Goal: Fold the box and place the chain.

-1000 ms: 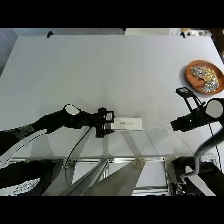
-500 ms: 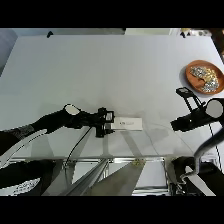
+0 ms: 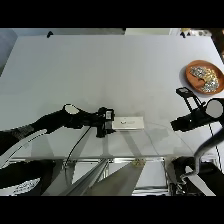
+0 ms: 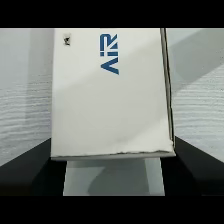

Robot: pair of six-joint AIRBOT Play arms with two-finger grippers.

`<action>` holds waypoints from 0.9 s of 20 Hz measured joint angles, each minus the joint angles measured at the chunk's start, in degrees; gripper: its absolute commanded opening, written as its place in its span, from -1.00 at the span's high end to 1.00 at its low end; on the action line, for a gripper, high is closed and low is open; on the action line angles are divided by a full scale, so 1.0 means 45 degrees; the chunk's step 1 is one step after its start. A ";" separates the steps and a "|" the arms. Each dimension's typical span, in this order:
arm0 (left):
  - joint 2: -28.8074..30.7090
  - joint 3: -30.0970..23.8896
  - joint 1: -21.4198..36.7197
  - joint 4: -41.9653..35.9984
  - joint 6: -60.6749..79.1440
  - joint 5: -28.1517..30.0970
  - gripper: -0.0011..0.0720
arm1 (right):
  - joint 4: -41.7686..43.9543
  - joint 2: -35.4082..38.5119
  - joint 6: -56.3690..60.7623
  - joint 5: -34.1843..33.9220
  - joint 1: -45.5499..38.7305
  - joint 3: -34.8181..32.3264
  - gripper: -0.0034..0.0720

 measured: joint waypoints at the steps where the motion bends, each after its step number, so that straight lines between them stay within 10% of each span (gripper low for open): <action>1: 0.0219 0.0000 0.0068 0.0005 -0.0238 0.0063 0.96 | -0.0005 0.0000 0.0005 0.0000 -0.0005 0.0000 0.86; 6: 0.2749 -0.0005 0.1389 0.1171 -0.4274 0.1287 0.96 | 0.0000 0.0000 0.0005 -0.0005 0.0000 0.0000 0.86; 13: 0.6897 -0.0005 0.6033 0.9437 -1.4644 0.1666 0.95 | 0.0000 0.0000 0.0000 -0.0005 0.0000 0.0000 0.86; 18: 0.7485 -0.0107 0.9151 1.2376 -1.8433 0.1098 0.96 | -0.0005 0.0000 0.0000 -0.0010 0.0000 0.0000 0.86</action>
